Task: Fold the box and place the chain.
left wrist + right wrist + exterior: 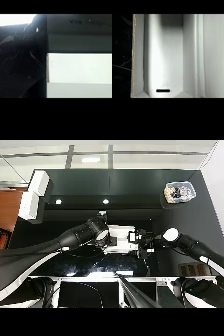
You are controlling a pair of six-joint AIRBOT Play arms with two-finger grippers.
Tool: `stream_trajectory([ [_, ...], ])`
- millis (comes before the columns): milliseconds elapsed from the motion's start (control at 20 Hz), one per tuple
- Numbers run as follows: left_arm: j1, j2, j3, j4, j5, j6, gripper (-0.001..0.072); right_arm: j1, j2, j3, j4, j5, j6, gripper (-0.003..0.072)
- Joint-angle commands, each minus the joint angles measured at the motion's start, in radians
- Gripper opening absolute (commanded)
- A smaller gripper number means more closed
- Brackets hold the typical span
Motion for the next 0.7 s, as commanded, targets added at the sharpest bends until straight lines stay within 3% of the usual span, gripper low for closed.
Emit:
stream_trajectory([
  [0,0.0,-0.002,0.0,0.006,-0.015,0.001,0.0026,0.0,0.021,0.0,-0.04,0.019,0.057,0.0634],
  [300,-0.002,-0.001,0.0,0.024,-0.026,-0.002,0.0026,-0.035,0.183,0.005,-0.283,0.162,0.288,0.0634],
  [500,-0.002,-0.001,0.0,0.023,-0.024,-0.002,0.0028,-0.043,0.187,0.003,-0.232,0.114,0.234,0.0633],
  [650,-0.002,-0.002,0.0,0.023,-0.025,-0.002,0.0028,-0.043,0.185,0.003,-0.099,0.074,0.133,0.0633],
])
